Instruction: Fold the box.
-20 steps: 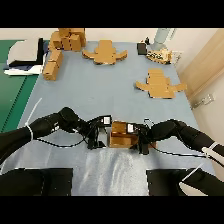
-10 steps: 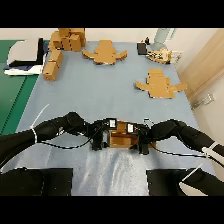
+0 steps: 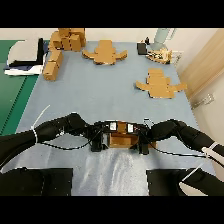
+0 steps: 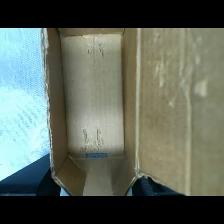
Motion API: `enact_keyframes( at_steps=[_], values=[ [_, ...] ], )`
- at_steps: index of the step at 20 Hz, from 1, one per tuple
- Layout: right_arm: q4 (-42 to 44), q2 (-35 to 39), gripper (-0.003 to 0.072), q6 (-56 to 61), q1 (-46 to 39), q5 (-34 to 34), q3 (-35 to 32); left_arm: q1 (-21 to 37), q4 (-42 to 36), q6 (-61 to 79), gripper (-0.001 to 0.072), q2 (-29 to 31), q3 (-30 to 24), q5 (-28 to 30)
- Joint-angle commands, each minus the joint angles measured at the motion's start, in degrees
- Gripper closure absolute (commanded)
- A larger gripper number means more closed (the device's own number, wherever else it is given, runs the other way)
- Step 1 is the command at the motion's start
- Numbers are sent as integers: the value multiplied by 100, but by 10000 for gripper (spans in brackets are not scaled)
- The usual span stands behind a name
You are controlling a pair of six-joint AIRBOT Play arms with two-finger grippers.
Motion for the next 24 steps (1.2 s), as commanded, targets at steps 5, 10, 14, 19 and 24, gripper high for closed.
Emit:
enact_keyframes(
  at_steps=[5,10,14,19,24],
  values=[
    [2,4,220,2,-2,2,2,-190,-33,-7,3,-4,83,-79],
    [0,4,220,2,-2,2,2,-240,-52,-15,2,-201,136,-22],
    [0,4,220,2,-2,2,2,-286,-304,-7,2,-267,219,-26],
    [0,4,220,2,-2,2,2,-131,-396,55,2,-267,219,-48],
    [0,4,220,2,-2,2,2,-26,-393,57,2,-264,118,-48]
  ],
)
